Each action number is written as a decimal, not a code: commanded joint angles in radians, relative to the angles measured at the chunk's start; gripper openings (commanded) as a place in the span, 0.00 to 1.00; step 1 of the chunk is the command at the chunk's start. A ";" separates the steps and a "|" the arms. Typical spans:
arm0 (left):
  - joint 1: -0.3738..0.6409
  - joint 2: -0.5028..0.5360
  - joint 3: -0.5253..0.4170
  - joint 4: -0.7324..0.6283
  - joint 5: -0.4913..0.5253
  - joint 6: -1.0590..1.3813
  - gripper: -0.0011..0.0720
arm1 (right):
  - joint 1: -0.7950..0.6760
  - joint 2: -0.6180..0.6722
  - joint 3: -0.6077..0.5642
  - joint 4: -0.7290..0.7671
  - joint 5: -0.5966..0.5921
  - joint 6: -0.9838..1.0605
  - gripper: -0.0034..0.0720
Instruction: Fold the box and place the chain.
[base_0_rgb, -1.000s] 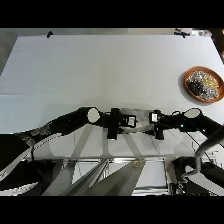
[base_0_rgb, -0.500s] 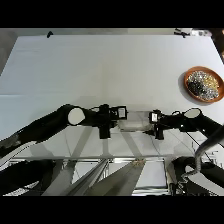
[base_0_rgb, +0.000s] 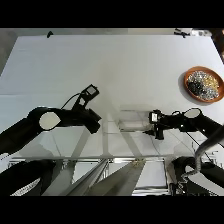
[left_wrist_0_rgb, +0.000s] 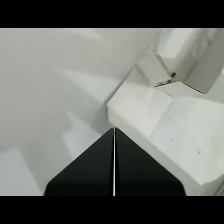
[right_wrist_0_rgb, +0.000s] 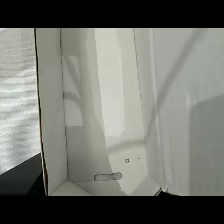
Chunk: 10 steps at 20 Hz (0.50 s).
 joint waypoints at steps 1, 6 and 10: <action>0.038 -0.053 -0.010 0.045 -0.017 -0.282 0.02 | 0.001 0.000 0.000 0.000 0.001 0.000 0.52; 0.014 -0.207 -0.009 -0.007 -0.026 -0.314 0.02 | 0.001 0.000 0.000 0.000 0.001 0.000 0.52; -0.039 -0.255 -0.008 -0.068 -0.009 -0.256 0.02 | 0.001 0.000 0.000 0.001 0.000 0.000 0.52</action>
